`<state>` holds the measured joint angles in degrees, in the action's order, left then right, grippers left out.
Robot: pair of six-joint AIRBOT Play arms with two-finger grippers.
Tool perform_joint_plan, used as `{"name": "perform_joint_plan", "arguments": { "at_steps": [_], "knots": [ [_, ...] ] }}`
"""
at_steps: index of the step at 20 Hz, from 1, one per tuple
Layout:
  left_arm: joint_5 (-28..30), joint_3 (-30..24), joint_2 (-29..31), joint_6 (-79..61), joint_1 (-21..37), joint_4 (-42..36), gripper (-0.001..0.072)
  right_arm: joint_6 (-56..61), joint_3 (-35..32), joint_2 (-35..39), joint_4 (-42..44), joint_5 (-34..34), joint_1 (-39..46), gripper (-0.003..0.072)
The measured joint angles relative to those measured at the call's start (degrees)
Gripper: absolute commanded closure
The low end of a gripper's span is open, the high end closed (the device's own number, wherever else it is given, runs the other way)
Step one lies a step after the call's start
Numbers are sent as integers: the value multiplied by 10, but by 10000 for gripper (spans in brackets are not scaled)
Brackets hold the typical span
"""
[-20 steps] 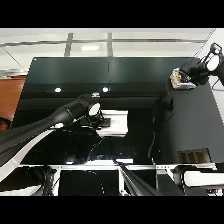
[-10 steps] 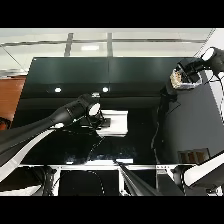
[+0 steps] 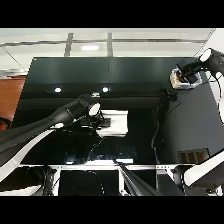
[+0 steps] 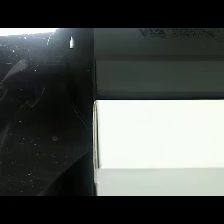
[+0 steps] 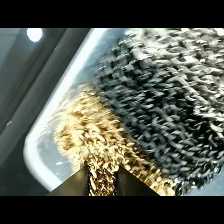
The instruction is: Fold the box and place the chain.
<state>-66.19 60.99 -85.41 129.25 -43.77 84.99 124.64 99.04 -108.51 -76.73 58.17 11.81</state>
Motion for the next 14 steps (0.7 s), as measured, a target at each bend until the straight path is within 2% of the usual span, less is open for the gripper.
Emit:
{"name": "perform_joint_plan", "arguments": {
  "at_steps": [6, 14],
  "knots": [
    [5, 0, 0, 0, 0, 0, 683, -119, 0, 95, 12, 31, 1, 673],
    [6, 0, 0, 0, 0, -2, 683, -259, 1, 324, 86, 87, 3, 673]
  ]
}}
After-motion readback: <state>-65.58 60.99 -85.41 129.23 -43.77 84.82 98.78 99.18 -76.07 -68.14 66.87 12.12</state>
